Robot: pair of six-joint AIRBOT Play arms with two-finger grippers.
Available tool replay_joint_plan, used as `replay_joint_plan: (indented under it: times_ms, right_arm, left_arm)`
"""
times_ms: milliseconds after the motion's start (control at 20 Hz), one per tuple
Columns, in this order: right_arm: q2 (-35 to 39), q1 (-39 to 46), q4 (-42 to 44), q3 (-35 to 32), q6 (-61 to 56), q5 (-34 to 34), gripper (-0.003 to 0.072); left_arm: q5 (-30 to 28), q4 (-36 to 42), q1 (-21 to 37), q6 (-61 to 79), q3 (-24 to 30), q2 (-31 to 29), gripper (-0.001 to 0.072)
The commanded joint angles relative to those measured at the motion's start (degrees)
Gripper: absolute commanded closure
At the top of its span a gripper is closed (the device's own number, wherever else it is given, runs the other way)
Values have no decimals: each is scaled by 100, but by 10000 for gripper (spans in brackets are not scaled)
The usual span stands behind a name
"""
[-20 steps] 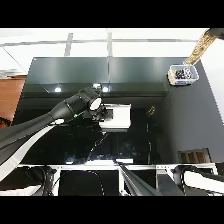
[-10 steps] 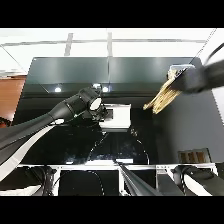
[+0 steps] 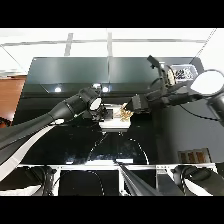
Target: Fold the box and place the chain.
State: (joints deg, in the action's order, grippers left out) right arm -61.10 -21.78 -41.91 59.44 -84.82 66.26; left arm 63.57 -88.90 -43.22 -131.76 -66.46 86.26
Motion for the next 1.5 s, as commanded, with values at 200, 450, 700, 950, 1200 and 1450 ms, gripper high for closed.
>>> replay_joint_plan:
  times_ms: [200,450,700,950,1200,1450]
  right_arm:
    - [-811,-216,-59,-175,2,-553,631]
    - [-769,122,-503,-162,0,-66,381]
    - [214,1088,-2083,-168,-20,857,381]
    - [699,1285,-2256,-168,9,964,381]
    - [702,1285,-2332,-168,48,960,381]
    - [702,1276,-2332,-179,46,800,381]
  left_arm:
    - [-9,0,2,0,-7,2,686]
    - [-15,0,2,0,-7,2,686]
    - [-79,-20,2,164,-4,9,685]
    - [138,463,-44,-125,-11,-2,142]
    - [643,-372,-267,555,83,-1108,136]
    - [664,-903,1217,704,1823,-3058,136]
